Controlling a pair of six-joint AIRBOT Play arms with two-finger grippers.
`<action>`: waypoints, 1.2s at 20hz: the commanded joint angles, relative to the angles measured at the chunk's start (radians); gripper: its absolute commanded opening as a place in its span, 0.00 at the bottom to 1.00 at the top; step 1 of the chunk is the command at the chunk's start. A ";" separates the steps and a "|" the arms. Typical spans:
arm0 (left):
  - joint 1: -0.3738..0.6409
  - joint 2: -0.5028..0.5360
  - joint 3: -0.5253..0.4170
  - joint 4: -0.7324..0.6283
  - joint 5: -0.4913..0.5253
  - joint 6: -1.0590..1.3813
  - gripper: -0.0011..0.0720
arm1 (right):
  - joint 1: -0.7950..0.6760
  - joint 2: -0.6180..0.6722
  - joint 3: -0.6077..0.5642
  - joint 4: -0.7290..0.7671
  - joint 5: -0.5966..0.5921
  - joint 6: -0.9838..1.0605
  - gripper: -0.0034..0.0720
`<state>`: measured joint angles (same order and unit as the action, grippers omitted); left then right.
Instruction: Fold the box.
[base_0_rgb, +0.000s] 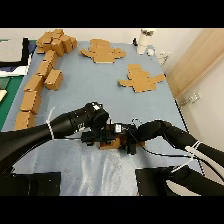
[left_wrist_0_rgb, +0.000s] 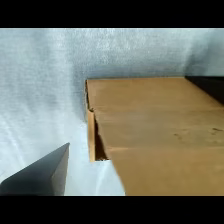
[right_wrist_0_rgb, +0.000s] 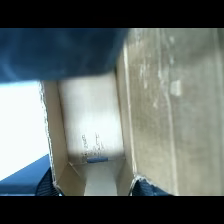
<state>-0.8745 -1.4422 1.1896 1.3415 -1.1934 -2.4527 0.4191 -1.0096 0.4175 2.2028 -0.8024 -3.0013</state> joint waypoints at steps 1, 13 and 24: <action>0.046 0.004 0.000 -0.067 -0.031 0.074 0.65 | 0.001 0.000 0.000 0.000 0.000 0.000 0.71; 0.193 0.004 0.000 -0.259 -0.066 0.250 0.65 | 0.001 0.000 0.000 0.000 0.000 0.000 0.71; 0.377 0.011 0.000 -0.265 -0.060 0.967 0.03 | 0.001 0.000 0.000 0.000 0.000 0.000 0.71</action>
<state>-0.5316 -1.4364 1.1896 1.0729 -1.2869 -1.8408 0.4191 -1.0096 0.4175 2.2028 -0.8024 -3.0013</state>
